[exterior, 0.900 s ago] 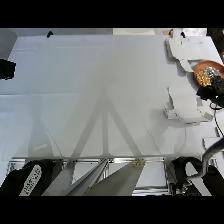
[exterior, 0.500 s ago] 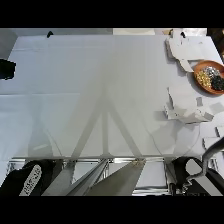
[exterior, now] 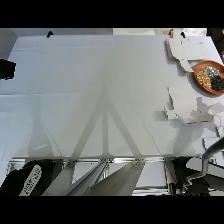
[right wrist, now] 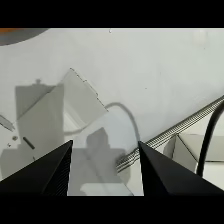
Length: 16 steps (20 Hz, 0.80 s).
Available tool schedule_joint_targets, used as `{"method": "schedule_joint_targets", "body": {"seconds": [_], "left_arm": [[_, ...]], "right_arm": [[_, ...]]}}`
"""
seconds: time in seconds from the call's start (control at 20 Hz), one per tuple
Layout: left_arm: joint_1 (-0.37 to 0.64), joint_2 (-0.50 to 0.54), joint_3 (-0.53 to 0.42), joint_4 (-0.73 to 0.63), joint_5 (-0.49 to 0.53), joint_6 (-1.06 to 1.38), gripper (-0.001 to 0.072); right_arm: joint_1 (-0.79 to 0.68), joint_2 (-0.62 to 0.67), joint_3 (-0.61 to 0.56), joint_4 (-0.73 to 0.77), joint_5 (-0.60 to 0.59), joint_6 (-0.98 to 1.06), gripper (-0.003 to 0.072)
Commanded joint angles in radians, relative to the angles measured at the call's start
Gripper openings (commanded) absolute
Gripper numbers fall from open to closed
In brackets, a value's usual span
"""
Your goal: Fold the box and place the chain.
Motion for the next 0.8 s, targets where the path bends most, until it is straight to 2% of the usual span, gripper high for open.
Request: {"method": "schedule_joint_targets", "body": {"seconds": [0.0,0.25,0.55,0.75], "left_arm": [[-0.001,0.001,0.001,0.0,0.0,0.0,0.0694],[-0.001,0.001,0.001,0.0,0.0,0.0,0.0694],[-0.001,0.001,0.001,0.0,0.0,0.0,0.0694],[-0.001,0.001,0.001,0.0,0.0,0.0,0.0694]], "right_arm": [[-0.065,-0.132,0.011,0.111,0.009,-0.11,0.0463],[-0.07,-0.305,0.122,0.262,0.086,-0.195,0.0464],[-0.07,-0.352,0.246,0.28,0.093,-0.268,0.0462],[-0.07,-0.4,0.262,0.325,0.164,-0.277,0.0462]]}}
